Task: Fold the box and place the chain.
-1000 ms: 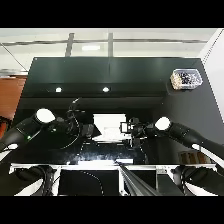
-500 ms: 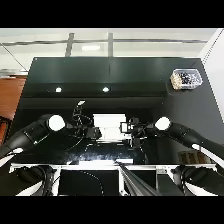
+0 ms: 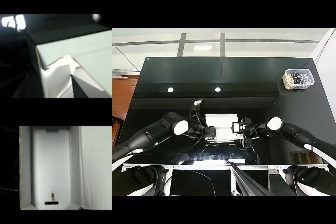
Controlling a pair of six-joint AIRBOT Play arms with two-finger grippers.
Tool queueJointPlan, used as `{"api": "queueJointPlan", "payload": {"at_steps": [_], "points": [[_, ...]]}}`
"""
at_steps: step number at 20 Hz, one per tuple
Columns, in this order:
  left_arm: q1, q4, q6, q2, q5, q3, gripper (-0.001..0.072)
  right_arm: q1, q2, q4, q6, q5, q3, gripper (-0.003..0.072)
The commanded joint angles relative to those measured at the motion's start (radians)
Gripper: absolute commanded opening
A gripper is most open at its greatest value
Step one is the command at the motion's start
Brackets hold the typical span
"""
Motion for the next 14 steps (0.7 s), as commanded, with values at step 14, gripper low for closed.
{"api": "queueJointPlan", "payload": {"at_steps": [14], "points": [[-0.059, 0.083, -0.214, -0.177, -0.134, 0.138, 0.0349, 0.000, 0.000, 0.000, 0.000, 0.001, 0.000, 0.0529]]}}
